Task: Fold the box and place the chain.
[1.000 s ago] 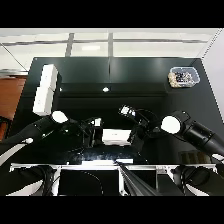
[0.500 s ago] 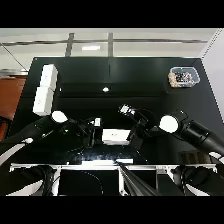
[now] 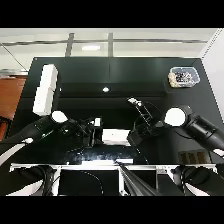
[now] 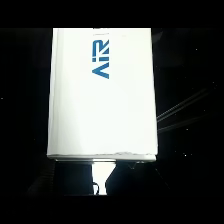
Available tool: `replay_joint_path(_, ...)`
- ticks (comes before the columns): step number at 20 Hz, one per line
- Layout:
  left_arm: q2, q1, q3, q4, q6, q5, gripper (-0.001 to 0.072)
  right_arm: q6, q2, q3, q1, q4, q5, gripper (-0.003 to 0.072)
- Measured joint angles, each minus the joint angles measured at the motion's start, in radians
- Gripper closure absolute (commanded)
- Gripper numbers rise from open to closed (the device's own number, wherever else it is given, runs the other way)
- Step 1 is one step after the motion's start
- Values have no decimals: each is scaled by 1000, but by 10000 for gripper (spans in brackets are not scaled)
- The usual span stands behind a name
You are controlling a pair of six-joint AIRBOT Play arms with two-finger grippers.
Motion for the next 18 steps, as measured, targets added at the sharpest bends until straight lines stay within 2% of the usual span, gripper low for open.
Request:
replay_joint_path(3,0,0,0,0,0,0,339,33,-32,-35,-4,129,-88,657)
replay_joint_path(7,0,0,0,0,-1,0,339,45,-93,-52,-6,203,-143,657)
replay_joint_path(12,0,0,0,0,1,1,339,51,-152,-58,-7,208,-162,656)
replay_joint_path(18,0,0,0,1,0,1,339,43,-162,-55,-12,185,-155,648)
